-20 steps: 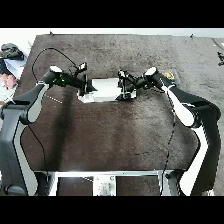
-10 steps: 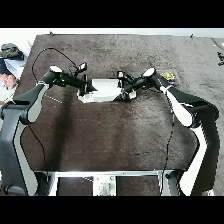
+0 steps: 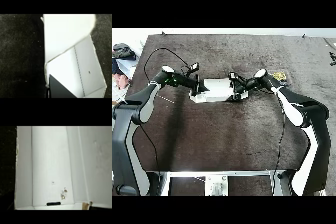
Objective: Fold the box and place the chain.
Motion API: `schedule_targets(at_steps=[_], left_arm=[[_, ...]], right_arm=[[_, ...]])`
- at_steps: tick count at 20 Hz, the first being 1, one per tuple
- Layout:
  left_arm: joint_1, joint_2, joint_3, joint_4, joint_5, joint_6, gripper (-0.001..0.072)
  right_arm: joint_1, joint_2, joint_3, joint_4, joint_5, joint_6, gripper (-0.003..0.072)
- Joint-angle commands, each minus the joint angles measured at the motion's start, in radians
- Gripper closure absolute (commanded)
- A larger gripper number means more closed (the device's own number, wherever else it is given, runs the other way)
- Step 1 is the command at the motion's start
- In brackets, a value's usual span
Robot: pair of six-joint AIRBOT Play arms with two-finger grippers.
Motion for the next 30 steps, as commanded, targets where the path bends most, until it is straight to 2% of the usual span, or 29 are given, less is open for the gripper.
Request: schedule_targets(at_steps=[1,8,9,18,19,20,28,29,30], left_arm=[[0.001,0.0,0.0,0.0,0.0,0.0,0.0696],[0.001,0.0,0.0,0.0,0.01,0.0,0.0696],[0.001,0.0,0.0,0.0,0.01,0.0,0.0696],[0.001,0.0,0.0,0.001,0.011,0.001,0.0696],[0.001,0.0,0.0,0.001,0.011,0.001,0.0696],[0.001,0.0,0.0,0.001,0.011,0.001,0.0696],[0.001,0.0,0.0,0.001,0.011,0.001,0.0696],[0.001,0.0,0.0,0.001,0.011,0.001,0.0696],[0.001,0.0,0.0,0.001,0.011,0.001,0.0696]], right_arm=[[-0.001,-0.005,0.001,0.002,-0.002,0.001,0.0029],[-0.002,-0.005,0.001,0.025,0.031,0.0,0.0023],[-0.002,-0.005,0.001,0.025,0.029,0.0,-0.0027],[-0.002,-0.005,0.001,0.026,0.027,-0.008,-0.0021],[-0.002,-0.005,0.001,0.026,0.027,-0.011,0.005],[-0.002,-0.005,0.001,0.026,0.027,-0.011,0.0089],[-0.002,-0.005,0.001,0.025,-0.007,-0.01,0.0092],[-0.002,-0.005,0.001,0.025,-0.008,-0.01,0.0152],[-0.002,-0.005,0.001,0.025,-0.008,-0.01,0.0161]])
